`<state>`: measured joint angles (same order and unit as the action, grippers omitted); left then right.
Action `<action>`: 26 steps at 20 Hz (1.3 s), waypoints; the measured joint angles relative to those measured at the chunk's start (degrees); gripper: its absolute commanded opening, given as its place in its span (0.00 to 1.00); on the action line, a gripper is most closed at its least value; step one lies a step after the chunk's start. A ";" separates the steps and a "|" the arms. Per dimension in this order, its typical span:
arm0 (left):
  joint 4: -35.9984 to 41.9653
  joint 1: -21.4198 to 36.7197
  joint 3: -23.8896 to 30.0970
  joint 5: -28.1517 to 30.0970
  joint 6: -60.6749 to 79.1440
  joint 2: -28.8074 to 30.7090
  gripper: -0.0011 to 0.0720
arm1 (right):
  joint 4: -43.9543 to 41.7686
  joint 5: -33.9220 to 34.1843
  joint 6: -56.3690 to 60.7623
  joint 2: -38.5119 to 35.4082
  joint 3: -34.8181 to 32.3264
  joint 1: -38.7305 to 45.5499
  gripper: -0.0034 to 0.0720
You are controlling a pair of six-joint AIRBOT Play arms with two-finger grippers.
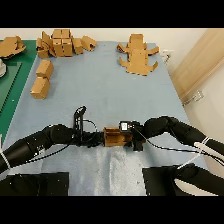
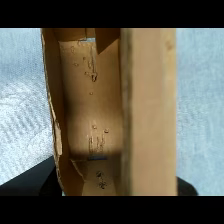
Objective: Fold the box.
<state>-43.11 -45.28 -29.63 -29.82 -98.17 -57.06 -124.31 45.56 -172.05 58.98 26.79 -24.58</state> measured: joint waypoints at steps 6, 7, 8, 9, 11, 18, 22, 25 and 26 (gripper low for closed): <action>-0.13 0.00 0.00 1.62 -2.01 0.00 0.42 | 0.04 0.04 0.04 -0.02 0.00 0.04 0.74; -0.20 -0.04 0.00 1.60 -2.21 0.00 0.40 | 0.04 -0.02 0.02 0.00 0.00 0.04 0.74; -0.52 -0.04 0.00 1.44 -2.49 0.00 0.40 | -0.02 0.00 0.02 0.00 0.00 0.02 0.74; -1.29 -0.02 0.00 0.87 -2.67 0.00 0.40 | -0.04 0.02 -0.02 0.00 0.00 0.02 0.74; -2.19 0.83 0.00 -1.16 -3.04 0.00 0.40 | -0.04 0.04 -0.04 0.00 0.00 0.02 0.74; -2.69 6.67 0.04 -4.46 -2.40 0.00 0.67 | -0.20 0.04 -0.04 0.00 0.00 0.02 0.74; 2.82 7.43 0.04 -4.04 3.34 0.00 0.67 | -0.22 0.02 -0.02 0.00 0.00 0.02 0.74; 6.12 7.67 0.04 -4.15 7.32 0.00 0.67 | -0.24 0.00 -0.02 0.00 0.00 0.02 0.74; 6.80 7.72 0.04 -4.44 8.17 0.00 0.67 | -0.24 0.00 -0.02 0.00 0.00 0.02 0.74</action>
